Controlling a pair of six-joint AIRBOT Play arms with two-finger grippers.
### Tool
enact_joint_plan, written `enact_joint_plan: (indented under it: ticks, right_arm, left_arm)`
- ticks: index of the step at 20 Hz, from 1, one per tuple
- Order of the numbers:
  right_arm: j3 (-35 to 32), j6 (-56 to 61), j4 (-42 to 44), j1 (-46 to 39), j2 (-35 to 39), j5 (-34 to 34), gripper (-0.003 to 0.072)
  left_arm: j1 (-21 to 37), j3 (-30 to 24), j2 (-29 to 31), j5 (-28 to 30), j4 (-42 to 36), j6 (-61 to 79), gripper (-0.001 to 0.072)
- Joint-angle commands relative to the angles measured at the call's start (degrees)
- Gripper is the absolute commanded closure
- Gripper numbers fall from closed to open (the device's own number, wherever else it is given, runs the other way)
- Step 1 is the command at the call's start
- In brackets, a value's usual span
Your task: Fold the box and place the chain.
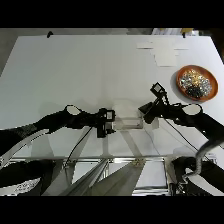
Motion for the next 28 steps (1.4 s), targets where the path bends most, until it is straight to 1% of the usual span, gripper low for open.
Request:
enact_joint_plan:
  ticks: [1, 3, 5, 7, 8, 9, 10, 11, 12, 13, 16, 18, 20, 22, 24, 28]
  right_arm:
    - [0.0, 1.4, -2.6, 0.0, 5.4, 0.7, 0.0669]
    - [0.0, 1.3, -6.6, 0.0, 10.8, 1.9, 0.0670]
    - [0.0, 0.6, -14.1, 0.0, 14.2, 7.1, 0.0670]
    - [0.0, -3.8, -28.9, 0.0, 15.1, 11.7, 0.0672]
    - [0.0, -3.5, -36.0, 0.0, 15.0, 12.9, 0.0672]
    - [0.0, -3.5, -39.1, 0.0, 14.9, 13.4, 0.0672]
    - [0.0, -4.0, -39.2, 0.1, 14.5, 13.7, 0.0671]
    - [0.0, -6.1, -37.9, 0.5, 13.6, 14.0, 0.0649]
    - [0.0, -9.8, -36.2, 1.2, 12.3, 14.1, 0.0549]
    - [0.0, -13.6, -35.5, 2.2, 10.8, 14.1, 0.0530]
    - [0.0, -20.6, -33.2, 4.0, 6.4, 13.7, 0.0530]
    - [0.0, -21.6, -27.6, 4.1, 4.3, 11.4, 0.0530]
    - [0.0, -22.9, -22.2, 4.1, 2.6, 10.5, 0.0532]
    - [0.0, -24.8, -21.2, 4.1, 1.1, 11.1, 0.0534]
    - [0.0, -24.8, -21.2, 4.1, 0.6, 11.0, 0.0592]
    - [0.0, -25.3, -18.1, 4.1, 0.6, 10.0, 0.0592]
  left_arm:
    - [0.0, 0.0, 0.0, 0.0, 0.0, 0.0, 0.0613]
    - [0.0, 0.0, 0.0, 0.0, 0.0, 0.0, 0.0613]
    - [0.0, 0.0, 0.0, 0.0, 0.0, 0.0, 0.0613]
    - [0.0, 0.0, 0.0, 0.0, 0.0, 0.0, 0.0613]
    - [0.0, 0.0, 0.0, 0.0, 0.0, 0.0, 0.0613]
    - [0.0, 0.0, 0.0, 0.0, 0.0, 0.0, 0.0613]
    - [0.0, 0.0, 0.0, 0.0, 0.0, 0.0, 0.0613]
    - [0.0, 0.0, 0.0, 0.0, 0.0, 0.0, 0.0613]
    - [0.0, 0.0, 0.0, 0.0, 0.0, 0.0, 0.0613]
    - [0.0, 0.0, 0.0, 0.0, 0.0, 0.0, 0.0613]
    - [0.0, 0.0, 0.0, 0.0, 0.0, 0.0, 0.0613]
    - [0.0, 0.0, 0.0, 0.0, 0.0, 0.0, 0.0613]
    - [0.0, 0.0, 0.0, 0.0, 0.0, 0.0, 0.0613]
    - [0.0, 0.0, 0.0, 0.0, 0.0, 0.0, 0.0613]
    - [0.0, 0.0, 0.0, 0.0, 0.0, 0.0, 0.0613]
    - [0.0, 0.0, 0.0, 0.0, 0.0, 0.0, 0.0613]
